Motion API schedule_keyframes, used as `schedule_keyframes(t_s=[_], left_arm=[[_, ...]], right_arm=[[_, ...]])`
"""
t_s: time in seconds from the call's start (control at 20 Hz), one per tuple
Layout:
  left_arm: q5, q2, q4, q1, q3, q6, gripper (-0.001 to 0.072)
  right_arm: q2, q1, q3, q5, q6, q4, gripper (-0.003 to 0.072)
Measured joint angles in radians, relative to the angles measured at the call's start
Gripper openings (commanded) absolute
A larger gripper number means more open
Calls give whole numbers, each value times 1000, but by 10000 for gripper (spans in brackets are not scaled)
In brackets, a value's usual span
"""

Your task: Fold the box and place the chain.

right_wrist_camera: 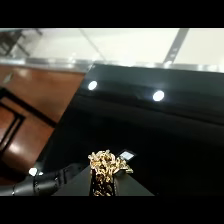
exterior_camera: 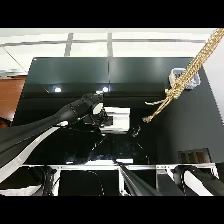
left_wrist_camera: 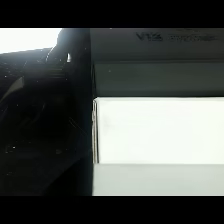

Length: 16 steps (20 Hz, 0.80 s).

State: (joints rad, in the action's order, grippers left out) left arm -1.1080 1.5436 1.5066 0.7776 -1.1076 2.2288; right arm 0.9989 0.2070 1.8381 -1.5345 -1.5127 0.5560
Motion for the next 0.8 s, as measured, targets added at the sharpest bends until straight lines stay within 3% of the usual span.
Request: schedule_keyframes(t_s=[0.3, 0.8], left_arm=[[0, 0, 0, 0, 0, 0, 27], [-1, 0, 0, 0, 0, 0, 27]], right_arm=[[0, -104, 0, -12, 10, -1, 11], [7, -269, 0, 117, 10, -5, 11]])
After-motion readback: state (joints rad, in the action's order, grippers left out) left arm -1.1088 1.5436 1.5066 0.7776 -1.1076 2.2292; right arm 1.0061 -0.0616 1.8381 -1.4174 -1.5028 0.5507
